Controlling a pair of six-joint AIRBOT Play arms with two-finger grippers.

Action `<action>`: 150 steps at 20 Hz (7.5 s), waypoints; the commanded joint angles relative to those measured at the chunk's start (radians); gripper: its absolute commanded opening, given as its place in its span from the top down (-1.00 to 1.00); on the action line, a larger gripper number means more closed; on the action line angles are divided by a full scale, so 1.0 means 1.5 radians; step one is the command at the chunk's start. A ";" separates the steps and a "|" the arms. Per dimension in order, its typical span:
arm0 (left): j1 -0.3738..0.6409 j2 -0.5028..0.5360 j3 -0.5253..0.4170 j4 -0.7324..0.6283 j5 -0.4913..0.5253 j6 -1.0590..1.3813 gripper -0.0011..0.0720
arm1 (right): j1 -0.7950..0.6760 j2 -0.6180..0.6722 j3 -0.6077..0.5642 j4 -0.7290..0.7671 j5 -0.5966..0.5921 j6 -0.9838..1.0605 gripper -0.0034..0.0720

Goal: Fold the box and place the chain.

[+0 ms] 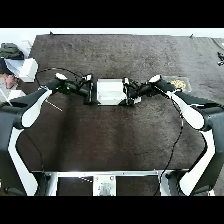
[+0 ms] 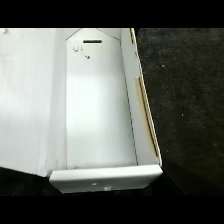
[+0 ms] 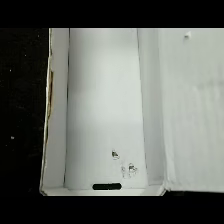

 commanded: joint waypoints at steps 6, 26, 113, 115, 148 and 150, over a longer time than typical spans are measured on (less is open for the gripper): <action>-0.010 -0.005 0.000 0.010 0.043 -0.007 -0.99 | 0.001 0.000 0.000 0.000 0.000 -0.001 0.47; -0.019 -0.015 0.000 0.001 0.053 0.032 -0.99 | 0.001 0.000 0.000 0.000 0.000 -0.001 0.47; -0.026 -0.014 0.001 0.014 0.057 0.020 0.06 | 0.001 0.104 -0.002 0.126 -0.152 0.097 0.95; -0.026 -0.014 0.001 0.013 0.057 0.020 0.06 | 0.001 0.094 -0.002 0.126 -0.165 0.096 0.95; -0.026 -0.014 0.001 0.012 0.057 0.020 0.06 | -0.054 0.238 -0.057 -0.071 0.031 0.171 0.85; -0.026 -0.014 0.001 0.012 0.057 0.020 0.06 | -0.054 0.270 -0.123 -0.072 -0.022 0.151 0.85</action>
